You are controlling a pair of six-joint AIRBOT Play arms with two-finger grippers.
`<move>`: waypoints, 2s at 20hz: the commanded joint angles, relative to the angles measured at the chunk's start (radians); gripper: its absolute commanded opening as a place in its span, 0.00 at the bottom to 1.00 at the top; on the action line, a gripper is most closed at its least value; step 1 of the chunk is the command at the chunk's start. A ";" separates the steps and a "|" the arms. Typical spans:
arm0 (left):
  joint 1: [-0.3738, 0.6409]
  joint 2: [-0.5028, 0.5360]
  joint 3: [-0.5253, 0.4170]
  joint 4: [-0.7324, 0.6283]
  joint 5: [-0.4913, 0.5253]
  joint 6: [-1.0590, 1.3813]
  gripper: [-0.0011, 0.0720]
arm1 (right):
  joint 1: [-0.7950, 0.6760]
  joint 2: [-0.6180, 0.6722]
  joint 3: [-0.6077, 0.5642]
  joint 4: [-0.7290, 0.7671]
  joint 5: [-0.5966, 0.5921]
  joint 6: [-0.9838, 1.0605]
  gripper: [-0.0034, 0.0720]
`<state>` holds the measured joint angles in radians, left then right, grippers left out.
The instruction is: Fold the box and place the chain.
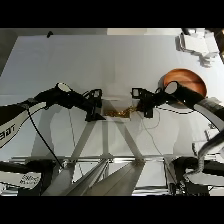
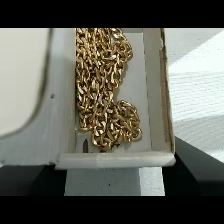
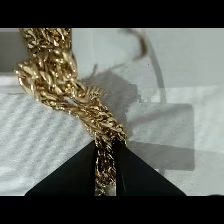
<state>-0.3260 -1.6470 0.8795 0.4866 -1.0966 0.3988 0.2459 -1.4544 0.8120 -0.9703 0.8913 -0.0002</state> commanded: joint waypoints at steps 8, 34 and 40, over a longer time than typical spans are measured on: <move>0.000 0.000 0.000 0.000 0.000 0.000 0.17 | 0.000 0.281 -0.002 -0.024 0.082 0.283 0.06; 0.000 0.000 0.000 0.000 0.000 0.000 0.17 | 0.212 0.289 0.102 0.390 -0.065 0.375 0.06; 0.000 0.000 0.000 0.000 0.000 0.000 0.17 | 0.233 0.268 0.103 0.389 -0.061 0.374 0.42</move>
<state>-0.3260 -1.6470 0.8795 0.4866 -1.0966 0.3985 0.4721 -1.1786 0.9138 -0.5720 0.8288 0.3672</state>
